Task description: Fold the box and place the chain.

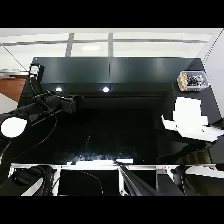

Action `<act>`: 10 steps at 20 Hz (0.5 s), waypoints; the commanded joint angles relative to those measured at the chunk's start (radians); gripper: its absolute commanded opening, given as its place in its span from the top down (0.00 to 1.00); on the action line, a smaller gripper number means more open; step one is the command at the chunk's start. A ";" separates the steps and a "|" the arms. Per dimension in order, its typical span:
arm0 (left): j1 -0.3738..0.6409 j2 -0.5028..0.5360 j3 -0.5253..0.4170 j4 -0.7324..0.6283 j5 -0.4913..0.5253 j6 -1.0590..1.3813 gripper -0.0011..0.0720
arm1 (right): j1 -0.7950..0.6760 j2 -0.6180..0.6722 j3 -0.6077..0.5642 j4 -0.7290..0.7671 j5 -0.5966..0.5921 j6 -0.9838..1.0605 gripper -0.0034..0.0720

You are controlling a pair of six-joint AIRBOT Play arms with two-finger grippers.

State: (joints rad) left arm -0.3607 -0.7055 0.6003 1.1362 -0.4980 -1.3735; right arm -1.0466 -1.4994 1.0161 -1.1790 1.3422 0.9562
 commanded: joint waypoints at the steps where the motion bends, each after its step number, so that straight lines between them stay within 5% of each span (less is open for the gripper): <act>1: 0.000 0.000 0.000 0.000 0.000 0.000 0.02 | -0.001 -0.050 0.007 0.031 0.062 -0.034 0.36; 2: 0.000 0.000 0.000 0.000 0.000 0.000 0.02 | -0.001 -0.050 0.008 0.051 0.059 -0.045 0.50; 3: 0.000 0.000 0.000 0.000 0.000 0.000 0.02 | -0.001 -0.050 0.008 0.060 0.061 -0.055 0.51; 5: 0.000 0.000 0.000 0.000 0.001 0.000 0.02 | -0.001 -0.050 0.008 0.062 0.076 -0.086 0.80; 10: 0.000 0.000 0.000 0.000 0.023 0.000 0.02 | -0.001 -0.049 0.008 0.180 0.154 -0.153 0.80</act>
State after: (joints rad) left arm -0.3607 -0.7055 0.6003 1.1358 -0.4889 -1.3735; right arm -1.0473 -1.5467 1.0229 -1.0771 1.4445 0.8467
